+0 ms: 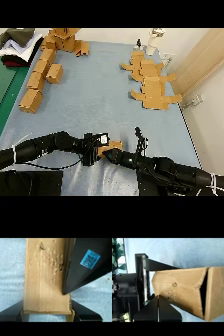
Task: Fold the box.
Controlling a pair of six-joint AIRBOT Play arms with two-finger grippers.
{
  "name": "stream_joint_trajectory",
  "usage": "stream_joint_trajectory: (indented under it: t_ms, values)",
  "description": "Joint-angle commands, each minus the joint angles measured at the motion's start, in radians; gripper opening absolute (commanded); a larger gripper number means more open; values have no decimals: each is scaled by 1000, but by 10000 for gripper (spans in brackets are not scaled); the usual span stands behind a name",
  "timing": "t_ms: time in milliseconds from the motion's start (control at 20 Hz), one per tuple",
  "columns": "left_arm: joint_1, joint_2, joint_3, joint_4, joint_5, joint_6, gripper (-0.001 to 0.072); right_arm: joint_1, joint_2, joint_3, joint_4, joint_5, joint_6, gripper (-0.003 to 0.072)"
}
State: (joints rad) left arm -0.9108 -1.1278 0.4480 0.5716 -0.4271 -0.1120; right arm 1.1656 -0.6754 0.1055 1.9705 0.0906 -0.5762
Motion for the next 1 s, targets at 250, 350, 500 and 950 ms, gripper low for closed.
stream_joint_trajectory:
  t_ms: [250, 350, 500, 950]
  values:
    - [1, 0, 0, 0, 0, 0, 411, -1, -29, -1, -4, 7, 0, 3]
    - [1, 0, 0, 0, 0, 0, 411, -1, -28, 0, -35, 7, 0, 3]
    - [1, 0, 0, 0, 0, 0, 411, 4, 6, 26, -102, -25, 0, 2]
    - [1, 0, 0, 0, 0, 0, 411, -54, 259, 385, -799, -1498, 68, 2]
